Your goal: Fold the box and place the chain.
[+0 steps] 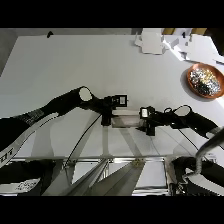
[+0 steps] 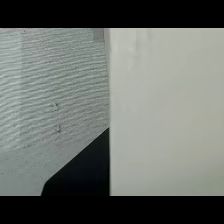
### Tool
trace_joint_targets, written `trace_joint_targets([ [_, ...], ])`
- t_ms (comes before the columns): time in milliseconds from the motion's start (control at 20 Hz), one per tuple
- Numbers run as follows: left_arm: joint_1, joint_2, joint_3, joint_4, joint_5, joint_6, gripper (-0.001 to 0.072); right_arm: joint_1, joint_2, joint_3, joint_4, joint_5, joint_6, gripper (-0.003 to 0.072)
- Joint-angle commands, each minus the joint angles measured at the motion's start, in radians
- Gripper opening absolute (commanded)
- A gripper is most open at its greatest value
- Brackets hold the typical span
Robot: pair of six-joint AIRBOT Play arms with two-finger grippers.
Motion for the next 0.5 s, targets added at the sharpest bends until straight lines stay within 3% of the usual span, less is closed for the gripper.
trace_joint_targets([
  [0,0.000,0.001,0.001,-0.007,-0.025,-0.002,0.0018,0.001,0.000,0.000,0.000,0.000,0.000,0.0313],
  [50,0.000,0.001,0.001,-0.006,-0.026,-0.002,0.0059,0.001,0.000,0.000,0.000,0.000,0.000,0.0313],
  [200,0.003,0.005,0.001,-0.002,-0.031,-0.006,0.0442,0.001,0.000,0.000,0.000,0.000,0.000,0.0313],
  [450,0.006,0.081,0.001,0.113,-0.036,-0.084,0.0582,0.001,0.000,0.000,0.000,0.002,0.000,0.0313],
])
